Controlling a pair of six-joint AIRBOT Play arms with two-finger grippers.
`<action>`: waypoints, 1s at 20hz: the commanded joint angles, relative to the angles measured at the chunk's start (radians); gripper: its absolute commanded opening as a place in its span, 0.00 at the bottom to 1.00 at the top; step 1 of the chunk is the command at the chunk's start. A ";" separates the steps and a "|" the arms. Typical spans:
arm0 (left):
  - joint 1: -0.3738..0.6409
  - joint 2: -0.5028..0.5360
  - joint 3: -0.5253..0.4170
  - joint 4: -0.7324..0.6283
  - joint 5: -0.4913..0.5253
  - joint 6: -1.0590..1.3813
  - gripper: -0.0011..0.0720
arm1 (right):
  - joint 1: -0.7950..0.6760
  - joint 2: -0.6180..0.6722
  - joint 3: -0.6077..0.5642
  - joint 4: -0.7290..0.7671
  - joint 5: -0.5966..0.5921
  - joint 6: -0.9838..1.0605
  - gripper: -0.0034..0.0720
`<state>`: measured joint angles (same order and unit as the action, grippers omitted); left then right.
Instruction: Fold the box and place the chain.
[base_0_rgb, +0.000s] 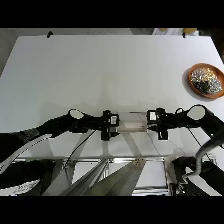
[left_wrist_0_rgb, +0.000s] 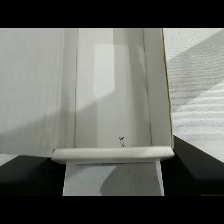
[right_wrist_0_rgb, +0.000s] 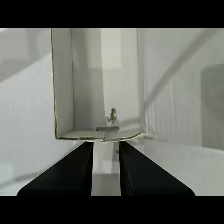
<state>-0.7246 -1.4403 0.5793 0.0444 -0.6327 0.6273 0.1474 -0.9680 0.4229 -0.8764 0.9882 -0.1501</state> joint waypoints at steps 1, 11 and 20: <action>0.000 0.000 0.000 0.000 0.000 0.000 0.22 | 0.001 -0.046 0.000 0.079 -0.014 -0.040 0.26; 0.000 0.000 0.000 0.000 0.000 0.000 0.22 | 0.001 -0.061 -0.040 0.148 -0.015 -0.090 0.56; 0.000 0.000 0.000 0.000 0.000 0.000 0.22 | 0.000 0.024 -0.038 0.023 -0.034 0.189 0.26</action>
